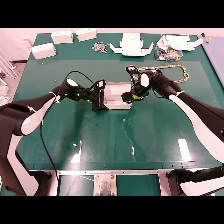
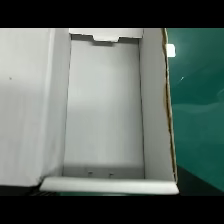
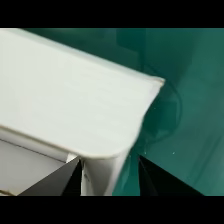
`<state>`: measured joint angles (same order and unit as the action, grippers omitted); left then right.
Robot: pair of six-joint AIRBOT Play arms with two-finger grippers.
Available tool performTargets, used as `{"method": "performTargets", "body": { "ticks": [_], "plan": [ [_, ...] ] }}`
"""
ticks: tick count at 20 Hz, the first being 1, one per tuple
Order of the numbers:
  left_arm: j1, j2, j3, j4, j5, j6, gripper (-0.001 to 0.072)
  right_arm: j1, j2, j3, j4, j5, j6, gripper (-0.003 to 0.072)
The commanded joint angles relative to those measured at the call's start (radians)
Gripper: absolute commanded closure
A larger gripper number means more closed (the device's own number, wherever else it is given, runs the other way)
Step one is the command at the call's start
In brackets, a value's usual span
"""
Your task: Fold the box and place the chain.
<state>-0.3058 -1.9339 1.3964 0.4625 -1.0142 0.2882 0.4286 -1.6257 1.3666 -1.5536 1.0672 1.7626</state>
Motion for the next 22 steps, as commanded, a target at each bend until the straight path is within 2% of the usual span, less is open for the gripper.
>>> {"method": "performTargets", "body": {
  "ticks": [1,8,9,13,14,16,17,19,20,22],
  "plan": [
    [0.001,0.0,0.0,0.0,0.0,0.0,0.0241,0.011,-0.015,0.001,-0.037,-0.001,0.063,0.0318],
    [0.001,0.0,0.0,0.0,0.0,0.0,0.0241,0.033,-0.044,0.002,-0.037,-0.003,0.089,0.0348],
    [0.001,0.0,0.0,0.0,0.0,0.0,0.0241,0.033,-0.046,0.002,-0.037,-0.003,0.09,0.0402],
    [0.001,0.0,0.0,0.0,0.0,0.0,0.024,0.045,-0.046,0.002,-0.037,-0.005,0.108,0.044],
    [0.001,0.0,0.0,0.0,0.0,0.0,0.024,0.048,-0.046,0.002,-0.037,-0.011,0.108,0.0487],
    [0.001,0.0,0.0,0.0,0.0,0.0,0.0241,0.05,-0.05,0.003,-0.036,-0.024,0.12,0.0506],
    [0.001,0.0,0.0,0.0,0.0,0.0,0.0241,0.051,-0.056,0.005,-0.036,-0.023,0.12,0.057],
    [0.001,0.0,0.0,0.0,0.0,0.0,0.0241,0.055,-0.066,0.005,-0.031,-0.022,0.119,0.0588],
    [0.001,0.0,0.0,0.0,0.0,0.0,0.0241,0.058,-0.072,0.006,-0.029,-0.02,0.119,0.0669],
    [0.001,0.0,0.0,0.0,0.0,0.0,0.0241,0.065,-0.08,0.005,-0.029,-0.019,0.119,0.0675]
  ]
}}
